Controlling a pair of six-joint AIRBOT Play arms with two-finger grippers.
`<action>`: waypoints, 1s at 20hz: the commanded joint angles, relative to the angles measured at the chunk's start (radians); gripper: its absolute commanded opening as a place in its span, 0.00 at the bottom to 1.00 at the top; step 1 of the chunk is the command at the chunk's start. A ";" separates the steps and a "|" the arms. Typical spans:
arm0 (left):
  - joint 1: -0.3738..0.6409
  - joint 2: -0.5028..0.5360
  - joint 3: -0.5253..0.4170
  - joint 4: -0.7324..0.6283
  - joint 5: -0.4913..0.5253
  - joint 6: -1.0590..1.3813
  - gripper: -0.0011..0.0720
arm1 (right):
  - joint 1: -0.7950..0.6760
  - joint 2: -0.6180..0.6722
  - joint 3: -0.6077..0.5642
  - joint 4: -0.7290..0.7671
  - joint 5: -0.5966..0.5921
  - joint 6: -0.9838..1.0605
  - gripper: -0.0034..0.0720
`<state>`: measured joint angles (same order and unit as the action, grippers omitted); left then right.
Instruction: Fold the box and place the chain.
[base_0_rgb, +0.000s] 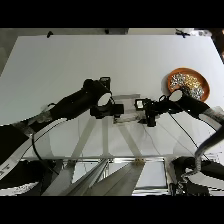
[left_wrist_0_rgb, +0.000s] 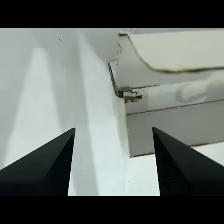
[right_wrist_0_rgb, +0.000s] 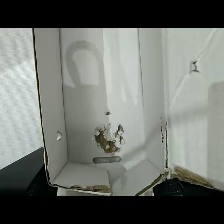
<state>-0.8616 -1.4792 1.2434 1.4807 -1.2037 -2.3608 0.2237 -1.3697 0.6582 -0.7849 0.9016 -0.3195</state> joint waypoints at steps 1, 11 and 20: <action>0.023 0.086 0.000 0.056 -0.016 0.280 0.74 | -0.001 0.000 0.000 0.000 -0.001 0.000 0.72; 0.119 0.287 -0.151 -0.069 0.091 1.121 0.96 | 0.000 0.000 0.000 0.000 0.000 0.000 0.72; 0.301 0.352 -0.399 -0.339 0.184 1.735 0.96 | -0.001 0.000 0.000 0.000 0.000 0.000 0.72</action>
<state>-0.6270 -1.1358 0.8944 1.2480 -1.0378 -0.8371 0.2237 -1.3697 0.6582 -0.7856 0.9009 -0.3195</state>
